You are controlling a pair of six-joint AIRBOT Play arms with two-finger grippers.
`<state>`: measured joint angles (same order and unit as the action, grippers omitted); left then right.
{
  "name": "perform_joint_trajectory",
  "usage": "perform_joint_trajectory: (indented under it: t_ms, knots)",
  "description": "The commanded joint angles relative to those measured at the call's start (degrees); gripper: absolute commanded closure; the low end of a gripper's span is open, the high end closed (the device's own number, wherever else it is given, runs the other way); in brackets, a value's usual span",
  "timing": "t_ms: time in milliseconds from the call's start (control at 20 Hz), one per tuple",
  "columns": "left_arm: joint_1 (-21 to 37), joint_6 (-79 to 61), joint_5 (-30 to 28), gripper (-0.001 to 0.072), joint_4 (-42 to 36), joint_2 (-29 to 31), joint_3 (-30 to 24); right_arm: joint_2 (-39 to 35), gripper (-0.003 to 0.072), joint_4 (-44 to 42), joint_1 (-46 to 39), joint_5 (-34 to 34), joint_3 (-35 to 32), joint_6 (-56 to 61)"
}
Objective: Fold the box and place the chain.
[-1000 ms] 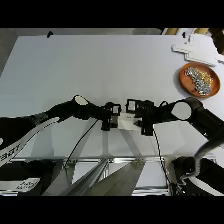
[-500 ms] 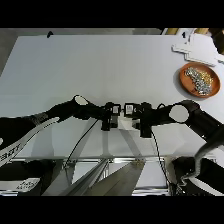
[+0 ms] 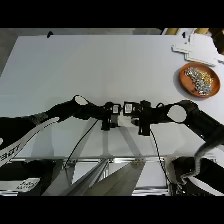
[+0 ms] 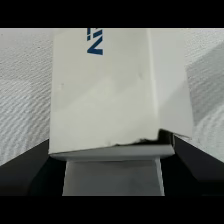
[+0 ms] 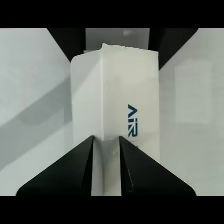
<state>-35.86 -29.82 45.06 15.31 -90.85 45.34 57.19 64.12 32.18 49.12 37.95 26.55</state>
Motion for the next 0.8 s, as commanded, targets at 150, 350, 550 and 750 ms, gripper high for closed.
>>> perform_joint_trajectory:
  t_ms: [150,350,550,750]
  knots:
    - [0.0,-0.2,0.2,0.0560,0.1,0.0,0.0,0.0,0.0639,1.4,0.0,-0.7,0.0,0.2]
    - [0.0,-0.2,0.2,0.0560,0.1,0.0,0.0,-0.1,0.0647,1.4,0.0,-0.7,0.0,0.2]
    - [0.0,-0.2,0.2,0.0560,0.1,0.0,0.0,-0.2,0.0647,1.4,0.0,-1.2,0.0,0.2]
    - [0.0,-0.2,0.2,0.0560,0.1,0.0,0.0,-0.2,0.0646,1.4,0.0,-4.0,0.0,0.2]
